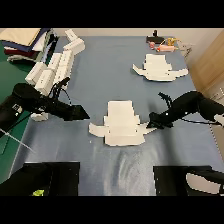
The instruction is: Fold the box.
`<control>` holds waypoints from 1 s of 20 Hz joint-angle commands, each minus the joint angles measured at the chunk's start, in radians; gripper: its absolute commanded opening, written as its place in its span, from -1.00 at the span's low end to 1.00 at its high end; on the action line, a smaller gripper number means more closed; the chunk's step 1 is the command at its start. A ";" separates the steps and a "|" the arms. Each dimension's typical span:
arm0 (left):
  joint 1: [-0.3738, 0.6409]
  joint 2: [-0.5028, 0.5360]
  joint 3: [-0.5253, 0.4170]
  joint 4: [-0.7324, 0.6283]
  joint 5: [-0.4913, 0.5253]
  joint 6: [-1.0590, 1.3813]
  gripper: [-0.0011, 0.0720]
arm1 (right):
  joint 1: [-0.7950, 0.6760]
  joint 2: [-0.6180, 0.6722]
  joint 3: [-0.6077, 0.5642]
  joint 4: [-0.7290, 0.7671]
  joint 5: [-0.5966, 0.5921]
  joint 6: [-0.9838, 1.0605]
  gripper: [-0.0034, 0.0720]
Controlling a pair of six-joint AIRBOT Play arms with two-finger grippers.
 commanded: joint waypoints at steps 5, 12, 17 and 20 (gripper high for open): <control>0.008 -0.085 0.000 -0.035 0.052 0.066 0.42 | 0.203 0.264 -0.157 0.002 0.230 -0.011 -0.91; 0.004 -0.423 0.096 -0.209 0.043 0.297 0.42 | 0.327 0.335 -0.187 0.002 0.311 0.032 -0.91; -0.066 -0.590 0.220 -0.215 -0.014 0.381 0.42 | 0.347 0.335 -0.187 -0.002 0.332 0.051 -0.91; -0.110 -0.645 0.258 -0.215 -0.047 0.416 0.42 | 0.347 0.333 -0.187 -0.001 0.331 0.051 -0.91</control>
